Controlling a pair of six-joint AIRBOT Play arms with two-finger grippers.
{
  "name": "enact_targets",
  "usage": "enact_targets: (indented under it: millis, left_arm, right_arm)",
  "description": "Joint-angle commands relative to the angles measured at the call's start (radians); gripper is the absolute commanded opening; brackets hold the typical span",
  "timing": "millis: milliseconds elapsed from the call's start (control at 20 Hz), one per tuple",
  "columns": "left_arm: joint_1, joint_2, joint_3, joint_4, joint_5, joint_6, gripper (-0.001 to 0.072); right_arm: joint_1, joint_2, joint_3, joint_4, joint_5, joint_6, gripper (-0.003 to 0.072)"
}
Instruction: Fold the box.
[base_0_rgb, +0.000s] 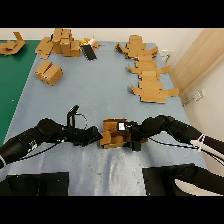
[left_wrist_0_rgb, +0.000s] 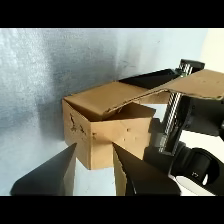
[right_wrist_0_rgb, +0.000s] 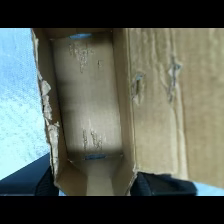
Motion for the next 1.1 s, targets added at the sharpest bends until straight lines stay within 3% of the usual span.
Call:
enact_targets:
  millis: [0, 100, 250, 350, 500, 850, 1050]
  left_arm:
    - [-0.01, -0.002, 0.005, 0.008, 0.021, -0.007, 0.0373]
    - [-0.058, -0.002, 0.024, 0.09, 0.055, -0.092, 0.0373]
    - [-0.164, -0.002, 0.066, 0.423, 0.105, -0.465, 0.0373]
    - [-0.231, -0.002, 0.101, 0.622, 0.094, -0.674, 0.0373]
    - [-0.302, -0.025, 0.169, 0.808, 0.048, -0.856, 0.0372]
    - [-0.362, -0.207, 0.348, 0.902, -0.084, -0.893, 0.0373]
    - [-0.368, -0.259, 0.402, 0.915, -0.157, -0.913, 0.0373]
  right_arm:
    - [0.001, -0.001, 0.0, 0.0, 0.0, 0.0, 0.0501]
    - [0.001, -0.001, 0.0, 0.0, 0.0, 0.0, 0.0501]
    - [0.001, -0.001, 0.0, 0.0, 0.0, 0.0, 0.0501]
    - [0.001, -0.001, 0.0, 0.0, 0.0, 0.0, 0.0501]
    - [0.001, -0.001, 0.0, 0.0, 0.001, 0.0, 0.0501]
    - [0.001, -0.001, 0.0, 0.0, 0.0, 0.0, 0.0501]
    - [0.001, -0.001, 0.0, 0.0, 0.0, 0.0, 0.0501]
